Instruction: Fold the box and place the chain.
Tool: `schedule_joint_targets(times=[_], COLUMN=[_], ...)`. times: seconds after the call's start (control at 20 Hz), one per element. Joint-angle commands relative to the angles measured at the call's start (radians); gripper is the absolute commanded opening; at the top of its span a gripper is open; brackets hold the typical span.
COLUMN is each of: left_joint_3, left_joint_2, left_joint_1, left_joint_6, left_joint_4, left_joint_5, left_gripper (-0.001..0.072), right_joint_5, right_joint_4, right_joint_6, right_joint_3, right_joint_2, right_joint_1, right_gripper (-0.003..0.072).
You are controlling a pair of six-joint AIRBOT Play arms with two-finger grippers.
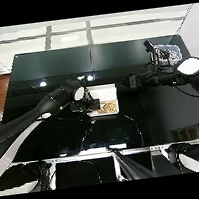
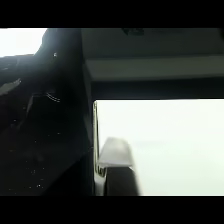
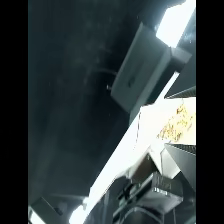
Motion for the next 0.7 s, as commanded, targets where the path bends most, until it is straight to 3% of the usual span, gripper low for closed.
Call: schedule_joint_targets(times=[0.0, 0.05, 0.1, 0.3, 0.45, 0.55, 0.65], left_joint_3=[0.002, 0.002, 0.002, -0.033, -0.176, -0.306, -0.426], left_joint_2=[0.003, 0.01, 0.027, 0.196, 0.368, 0.447, 0.446], left_joint_1=[0.002, 0.002, 0.002, 0.01, 0.127, 0.284, 0.461], left_joint_6=[-0.016, -0.017, -0.015, 0.038, 0.045, 0.144, 0.571], left_joint_4=[-0.007, -0.006, 0.011, 0.175, 0.224, 0.072, -0.344], left_joint_5=[-0.018, -0.032, -0.047, -0.098, -0.051, 0.047, 0.15], left_gripper=[0.0214, 0.0407, 0.0453, 0.0453, 0.0451, 0.0445, 0.0445], right_joint_5=[0.009, 0.016, 0.02, 0.101, 0.163, 0.172, 0.17], right_joint_4=[-0.013, -0.014, -0.021, -0.102, -0.12, -0.121, -0.12], right_joint_6=[-0.014, -0.017, -0.018, -0.017, -0.013, -0.011, -0.007], right_joint_3=[0.001, 0.001, 0.001, 0.001, 0.001, 0.001, 0.001], right_joint_2=[0.001, 0.001, 0.001, 0.001, 0.001, 0.001, 0.001], right_joint_1=[-0.009, -0.009, -0.009, -0.04, -0.113, -0.142, -0.145], right_gripper=[0.0335, 0.0335, 0.0335, 0.0335, 0.0335, 0.0335, 0.0334])
